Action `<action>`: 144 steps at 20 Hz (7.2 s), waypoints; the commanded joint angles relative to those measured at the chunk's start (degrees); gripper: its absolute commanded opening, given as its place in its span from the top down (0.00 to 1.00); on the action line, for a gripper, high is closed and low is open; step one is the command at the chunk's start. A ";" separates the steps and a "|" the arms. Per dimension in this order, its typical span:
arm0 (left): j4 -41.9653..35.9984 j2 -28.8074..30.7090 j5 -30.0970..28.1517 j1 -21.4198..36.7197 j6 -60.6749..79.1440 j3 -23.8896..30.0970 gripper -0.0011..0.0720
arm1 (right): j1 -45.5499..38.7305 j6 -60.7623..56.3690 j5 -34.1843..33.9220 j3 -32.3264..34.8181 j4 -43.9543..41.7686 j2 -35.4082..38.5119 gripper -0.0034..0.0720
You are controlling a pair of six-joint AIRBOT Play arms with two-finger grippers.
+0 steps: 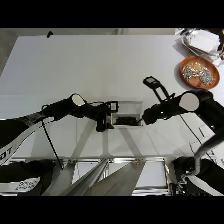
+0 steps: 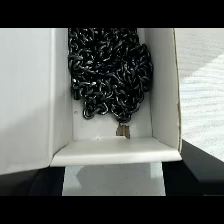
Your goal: Fold the box and place the chain.
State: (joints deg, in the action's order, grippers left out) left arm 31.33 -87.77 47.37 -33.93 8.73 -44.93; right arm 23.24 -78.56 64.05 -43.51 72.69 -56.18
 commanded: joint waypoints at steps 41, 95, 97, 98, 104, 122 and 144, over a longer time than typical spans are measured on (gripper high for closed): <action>0.00 0.04 0.00 0.02 0.02 -0.02 0.61 | -2.03 1.07 -7.82 1.07 -10.16 11.93 0.93; 0.00 0.04 0.00 0.02 0.02 0.00 0.61 | -4.37 34.36 1.55 -21.00 -14.84 -23.17 0.74; 0.00 0.04 0.00 0.02 0.02 -0.02 0.61 | -4.37 37.38 4.24 -20.98 -15.41 -24.02 0.73; 0.00 0.04 0.00 0.02 0.02 0.00 0.61 | -4.37 38.36 5.42 -20.98 -15.32 -23.76 0.72; 0.00 0.04 0.02 0.02 0.02 -0.02 0.61 | -1.79 40.19 8.52 -16.85 -14.19 -18.80 0.64; 0.00 0.04 0.02 0.02 0.02 -0.02 0.61 | 7.56 41.48 1.49 -9.35 -7.56 -11.93 0.60; 0.00 0.04 0.00 0.02 0.02 -0.02 0.61 | 10.97 40.24 -1.77 -8.37 -6.95 -11.93 0.55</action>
State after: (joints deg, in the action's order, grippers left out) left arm 31.33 -87.77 47.37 -33.93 8.80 -44.93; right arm 33.41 -38.35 63.83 -51.92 65.73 -68.14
